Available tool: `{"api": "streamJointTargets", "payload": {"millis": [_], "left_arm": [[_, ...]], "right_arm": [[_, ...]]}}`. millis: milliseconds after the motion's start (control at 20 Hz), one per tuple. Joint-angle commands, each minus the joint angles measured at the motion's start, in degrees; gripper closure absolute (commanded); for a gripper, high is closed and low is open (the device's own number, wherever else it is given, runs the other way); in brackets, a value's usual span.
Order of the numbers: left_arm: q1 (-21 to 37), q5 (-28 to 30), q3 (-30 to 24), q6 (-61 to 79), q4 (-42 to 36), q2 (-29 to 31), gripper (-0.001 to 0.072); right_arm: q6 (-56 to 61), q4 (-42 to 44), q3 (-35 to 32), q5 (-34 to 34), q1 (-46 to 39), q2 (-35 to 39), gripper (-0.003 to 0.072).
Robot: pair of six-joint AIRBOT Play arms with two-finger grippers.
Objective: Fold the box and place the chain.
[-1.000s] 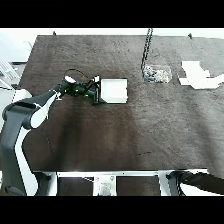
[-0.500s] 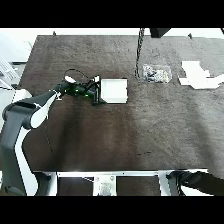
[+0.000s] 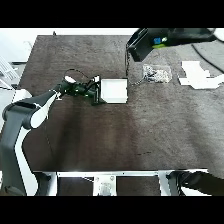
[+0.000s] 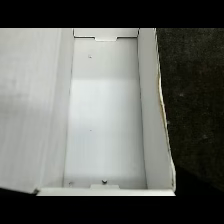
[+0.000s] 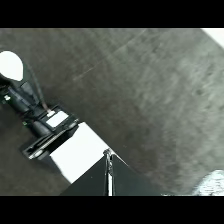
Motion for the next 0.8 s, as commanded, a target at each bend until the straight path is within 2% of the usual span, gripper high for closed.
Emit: {"api": "streamJointTargets", "payload": {"millis": [0,250,450,600,750], "left_arm": [[0.02,0.02,0.02,0.02,0.02,0.04,0.0350],[0.02,0.02,0.02,0.02,0.02,0.04,0.0349],[0.02,0.02,0.02,0.02,0.02,0.04,0.0350],[0.02,0.02,0.02,0.02,0.02,0.04,0.0350],[0.02,0.02,0.02,0.02,0.02,0.04,0.0350]], "right_arm": [[0.63,1.84,-7.10,-6.80,0.13,-0.09,0.0679],[3.80,3.50,-17.84,-19.17,0.13,-1.97,0.0679],[3.82,4.46,-24.92,-31.08,0.13,-8.33,0.0679],[4.17,9.09,-28.28,-33.99,0.13,-16.13,0.0679],[4.22,9.81,-28.70,-35.01,0.13,-24.63,0.0677]]}}
